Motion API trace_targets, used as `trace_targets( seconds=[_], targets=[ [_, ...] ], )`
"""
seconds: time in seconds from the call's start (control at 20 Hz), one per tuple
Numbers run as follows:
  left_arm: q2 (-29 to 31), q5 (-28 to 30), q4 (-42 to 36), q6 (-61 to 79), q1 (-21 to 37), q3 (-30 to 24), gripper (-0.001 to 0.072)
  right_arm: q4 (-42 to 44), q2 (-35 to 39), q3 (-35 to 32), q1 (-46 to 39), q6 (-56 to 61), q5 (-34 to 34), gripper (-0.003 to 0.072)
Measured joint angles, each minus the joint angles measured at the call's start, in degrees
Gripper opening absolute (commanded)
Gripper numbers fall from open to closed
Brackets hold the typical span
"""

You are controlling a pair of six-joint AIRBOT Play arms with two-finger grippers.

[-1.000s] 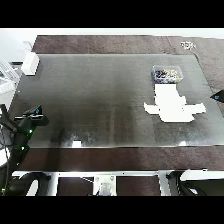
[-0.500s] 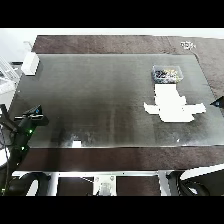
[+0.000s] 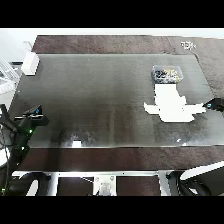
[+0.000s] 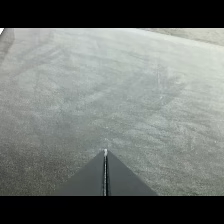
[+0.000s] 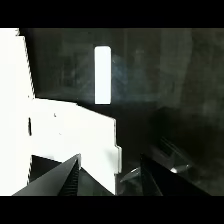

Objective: Fold the box and place the chain.

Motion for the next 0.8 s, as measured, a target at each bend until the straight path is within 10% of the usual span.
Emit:
trace_targets(
  seconds=[0.8],
  targets=[
    [0.0,0.02,0.02,0.0,0.0,0.0,0.0023,0.57,-2.75,0.0,2.6,-0.68,1.95,0.042]
  ],
)
